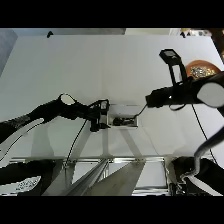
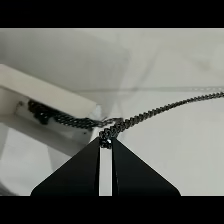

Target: Fold the box and place the chain.

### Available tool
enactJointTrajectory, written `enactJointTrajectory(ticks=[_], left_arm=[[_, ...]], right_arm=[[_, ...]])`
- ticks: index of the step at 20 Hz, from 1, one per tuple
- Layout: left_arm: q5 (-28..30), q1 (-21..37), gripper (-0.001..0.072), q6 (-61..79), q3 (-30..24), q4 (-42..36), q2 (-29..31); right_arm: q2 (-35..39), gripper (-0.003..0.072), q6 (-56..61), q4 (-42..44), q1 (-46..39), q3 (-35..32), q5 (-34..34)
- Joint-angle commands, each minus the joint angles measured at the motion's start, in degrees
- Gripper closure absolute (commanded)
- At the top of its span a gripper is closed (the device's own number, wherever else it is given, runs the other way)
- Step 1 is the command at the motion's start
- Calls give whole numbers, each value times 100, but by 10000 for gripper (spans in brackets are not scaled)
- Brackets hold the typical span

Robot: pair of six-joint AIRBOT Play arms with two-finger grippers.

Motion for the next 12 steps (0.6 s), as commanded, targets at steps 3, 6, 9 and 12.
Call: enactJointTrajectory(ticks=[3,6,9,12], left_arm=[[0,2,435,0,0,2,2],[0,2,435,0,0,2,2],[0,2,435,0,0,2,2],[0,2,435,0,0,2,2]], right_arm=[[205,664,459,170,1493,2,-634],[142,664,654,149,2035,0,-1110],[-114,663,651,142,2164,-2,-1161],[-577,663,651,15,2164,-2,-1246]])
